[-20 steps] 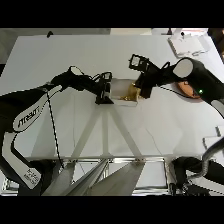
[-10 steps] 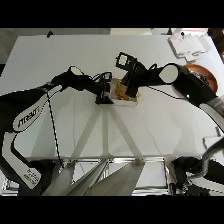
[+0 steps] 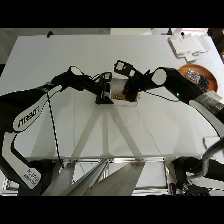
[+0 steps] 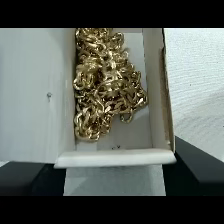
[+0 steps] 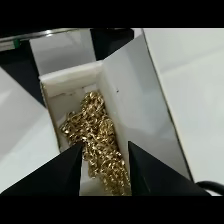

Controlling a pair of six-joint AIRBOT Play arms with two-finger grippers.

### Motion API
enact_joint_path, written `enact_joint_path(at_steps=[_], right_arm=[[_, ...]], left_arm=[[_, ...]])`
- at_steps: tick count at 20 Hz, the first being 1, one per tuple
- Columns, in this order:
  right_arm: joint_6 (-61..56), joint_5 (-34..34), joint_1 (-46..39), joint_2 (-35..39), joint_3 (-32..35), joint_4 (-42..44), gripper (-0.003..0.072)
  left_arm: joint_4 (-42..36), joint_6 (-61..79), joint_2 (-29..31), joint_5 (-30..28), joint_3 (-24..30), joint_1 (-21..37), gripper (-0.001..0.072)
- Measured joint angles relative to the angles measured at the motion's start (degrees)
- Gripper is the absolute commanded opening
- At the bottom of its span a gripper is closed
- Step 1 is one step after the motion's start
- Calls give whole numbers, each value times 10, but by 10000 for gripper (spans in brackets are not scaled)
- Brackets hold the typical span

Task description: Fold the box and place the chain.

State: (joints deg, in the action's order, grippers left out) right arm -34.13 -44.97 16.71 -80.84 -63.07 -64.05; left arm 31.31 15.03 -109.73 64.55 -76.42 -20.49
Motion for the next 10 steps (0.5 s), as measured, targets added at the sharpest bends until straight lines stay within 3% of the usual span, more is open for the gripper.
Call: enact_joint_path(at_steps=[5, 10], right_arm=[[-3, -50, -24, 36, 0, 0, 315], [31, -156, -105, 71, 0, 38, 316]], left_arm=[[0, 0, 0, 0, 0, 0, 457], [0, 0, 0, 0, 0, 0, 457]])
